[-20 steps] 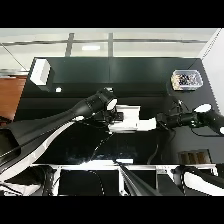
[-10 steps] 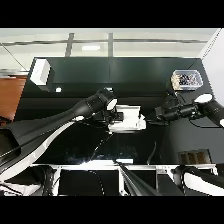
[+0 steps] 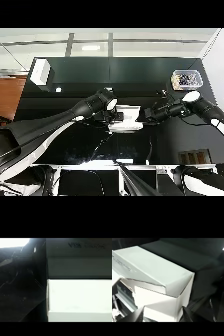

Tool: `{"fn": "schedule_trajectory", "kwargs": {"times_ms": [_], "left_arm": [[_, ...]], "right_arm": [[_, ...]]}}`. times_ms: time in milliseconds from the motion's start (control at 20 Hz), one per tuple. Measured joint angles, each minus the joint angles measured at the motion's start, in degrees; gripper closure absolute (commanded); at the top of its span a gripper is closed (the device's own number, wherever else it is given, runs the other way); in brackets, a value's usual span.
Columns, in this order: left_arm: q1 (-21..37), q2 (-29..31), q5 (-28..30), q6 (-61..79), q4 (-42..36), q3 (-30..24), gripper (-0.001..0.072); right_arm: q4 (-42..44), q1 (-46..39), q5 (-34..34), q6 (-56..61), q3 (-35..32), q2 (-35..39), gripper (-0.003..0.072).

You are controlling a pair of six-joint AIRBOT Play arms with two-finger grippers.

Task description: Fold the box and place the chain.

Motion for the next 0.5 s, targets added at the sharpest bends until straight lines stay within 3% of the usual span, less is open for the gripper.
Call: {"fn": "schedule_trajectory", "kwargs": {"times_ms": [250, 500], "left_arm": [[0.00, 0.00, 0.04, -0.02, 0.00, 0.00, 0.0682], [0.00, 0.00, 0.07, -0.02, 0.00, 0.00, 0.0682]], "right_arm": [[-6.16, 5.51, -3.58, 6.32, 3.26, -0.02, 0.0263], [-19.82, 14.43, -7.78, 21.05, 7.17, -0.04, 0.0264]]}}
